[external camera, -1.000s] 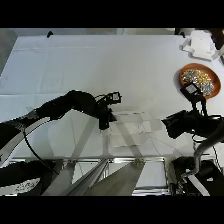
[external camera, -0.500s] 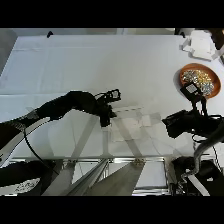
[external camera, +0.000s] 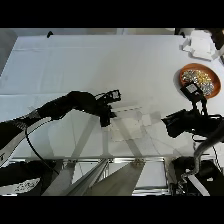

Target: Fold the box and place the chain.

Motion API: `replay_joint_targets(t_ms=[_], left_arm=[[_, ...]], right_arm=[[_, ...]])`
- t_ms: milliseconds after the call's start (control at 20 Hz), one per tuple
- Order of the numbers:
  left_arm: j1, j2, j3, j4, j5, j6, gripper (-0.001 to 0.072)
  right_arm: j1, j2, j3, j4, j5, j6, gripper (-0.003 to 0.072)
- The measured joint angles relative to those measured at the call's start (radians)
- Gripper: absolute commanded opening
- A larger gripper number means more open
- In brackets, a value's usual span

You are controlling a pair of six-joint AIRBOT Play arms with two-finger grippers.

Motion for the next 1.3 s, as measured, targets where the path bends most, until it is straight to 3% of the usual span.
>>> replay_joint_targets(t_ms=[500,1300], left_arm=[[-0.024,-0.001,0.029,0.091,0.014,-0.001,-0.0005],[-0.029,-0.037,0.066,0.098,0.084,0.0,-0.0003]], right_arm=[[0.0,0.0,0.0,0.001,0.0,0.0,0.0237],[0.0,0.0,0.0,0.002,0.001,0.0,0.0237]])
